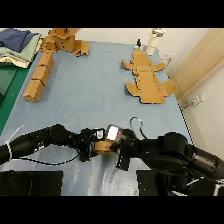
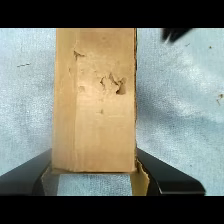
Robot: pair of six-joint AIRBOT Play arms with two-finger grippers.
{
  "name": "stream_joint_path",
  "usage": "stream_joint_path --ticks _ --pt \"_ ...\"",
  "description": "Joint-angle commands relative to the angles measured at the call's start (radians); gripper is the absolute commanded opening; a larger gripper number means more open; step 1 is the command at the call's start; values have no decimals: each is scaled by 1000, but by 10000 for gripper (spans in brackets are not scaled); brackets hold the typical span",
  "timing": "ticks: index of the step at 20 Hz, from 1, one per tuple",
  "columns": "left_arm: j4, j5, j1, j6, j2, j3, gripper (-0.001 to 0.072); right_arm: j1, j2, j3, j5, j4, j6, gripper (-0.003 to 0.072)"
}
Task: Fold the box.
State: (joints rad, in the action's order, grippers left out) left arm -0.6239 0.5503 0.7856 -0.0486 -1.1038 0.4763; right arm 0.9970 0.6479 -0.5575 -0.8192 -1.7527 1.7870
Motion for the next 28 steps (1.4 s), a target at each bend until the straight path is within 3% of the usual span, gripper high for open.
stream_joint_path --ticks 1,3,6,9,11,16,28 --pt "0 0 0 0 0 0 459 -6 -80 56 -127 -140 -652 2" --pt "0 0 0 0 0 0 459 -5 -86 159 -66 -330 -736 2" --pt "0 0 0 0 0 0 459 -5 -69 292 245 -568 -738 2" --pt "0 0 0 0 0 0 459 -5 -31 297 552 -568 -740 2" --pt "0 0 0 0 0 0 459 -6 18 297 652 -562 -740 2" --pt "0 0 0 0 0 0 459 -5 107 297 655 -561 -760 2" --pt "0 0 0 0 0 0 459 -4 124 293 642 -529 -756 2"
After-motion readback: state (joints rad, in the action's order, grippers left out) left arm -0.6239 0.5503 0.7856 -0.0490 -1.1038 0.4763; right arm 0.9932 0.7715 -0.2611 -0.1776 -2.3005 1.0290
